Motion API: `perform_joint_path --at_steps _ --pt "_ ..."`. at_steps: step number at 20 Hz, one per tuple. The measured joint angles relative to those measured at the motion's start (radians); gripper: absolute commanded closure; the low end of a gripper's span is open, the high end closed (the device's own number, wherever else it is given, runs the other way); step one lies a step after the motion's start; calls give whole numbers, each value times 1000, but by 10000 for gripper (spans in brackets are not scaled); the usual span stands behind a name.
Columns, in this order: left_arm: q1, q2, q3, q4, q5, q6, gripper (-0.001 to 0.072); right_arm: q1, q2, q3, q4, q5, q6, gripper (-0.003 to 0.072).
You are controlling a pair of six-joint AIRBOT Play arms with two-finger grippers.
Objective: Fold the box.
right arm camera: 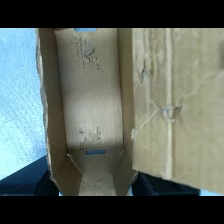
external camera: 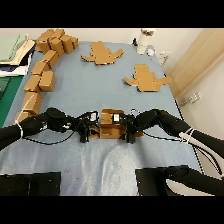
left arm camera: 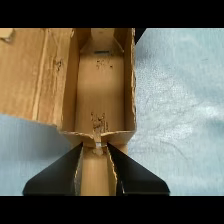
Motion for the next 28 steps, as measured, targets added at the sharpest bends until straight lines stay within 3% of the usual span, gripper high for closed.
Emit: perform_joint_path --at_steps 14,15,16,27,28 --pt "-17 -6 0 -70 -11 58 453 0 0 0 0 0 0 115" --pt "-18 -6 0 -71 -11 58 329 0 0 0 0 0 0 115" --pt "-18 -6 0 -71 -12 60 106 0 0 0 0 0 0 115" --pt "-18 -6 0 -74 -13 61 122 0 0 0 0 0 0 114" --pt "-18 -6 0 -74 -13 61 290 0 0 0 0 0 0 115"
